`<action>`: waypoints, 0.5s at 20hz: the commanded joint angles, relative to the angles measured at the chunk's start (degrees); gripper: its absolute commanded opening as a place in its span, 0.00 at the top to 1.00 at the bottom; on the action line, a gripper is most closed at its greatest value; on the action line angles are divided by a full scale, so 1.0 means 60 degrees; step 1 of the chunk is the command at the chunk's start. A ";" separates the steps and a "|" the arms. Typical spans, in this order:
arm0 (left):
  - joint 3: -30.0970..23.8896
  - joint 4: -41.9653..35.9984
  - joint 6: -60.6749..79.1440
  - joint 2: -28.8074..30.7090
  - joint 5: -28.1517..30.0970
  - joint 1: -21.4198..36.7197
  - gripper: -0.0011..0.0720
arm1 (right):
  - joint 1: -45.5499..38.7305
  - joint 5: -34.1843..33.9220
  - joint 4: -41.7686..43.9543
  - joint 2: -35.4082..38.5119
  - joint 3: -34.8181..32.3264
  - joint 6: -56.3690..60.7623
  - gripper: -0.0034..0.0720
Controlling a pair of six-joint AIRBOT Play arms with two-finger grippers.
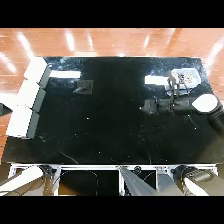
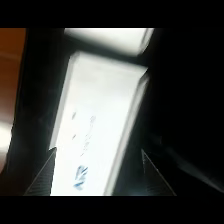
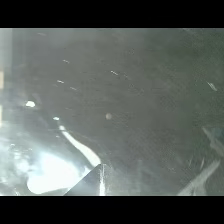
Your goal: Fold the box and place the chain.
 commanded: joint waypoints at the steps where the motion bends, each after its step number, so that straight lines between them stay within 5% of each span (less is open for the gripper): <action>1: 0.0849 -0.0827 -0.1902 0.0525 -0.0204 -0.1534 0.11 | 0.0557 0.0506 -0.2204 -0.0189 0.2106 0.0794 0.91; 4: 0.0871 -0.1035 -0.3075 0.1035 -0.0251 -0.4120 0.41 | 0.0714 0.0699 -0.5563 -0.1038 0.3985 0.2284 0.91; 6: 0.0714 -0.1045 -0.3104 0.1257 -0.0357 -0.6054 0.96 | 0.0262 0.1596 -0.7879 -0.1362 0.4269 0.3796 0.91; 10: -0.0528 -0.0080 -0.4033 0.1785 -0.1800 -0.9023 0.96 | -0.0951 0.3555 -0.8521 -0.1410 0.3887 0.4324 0.91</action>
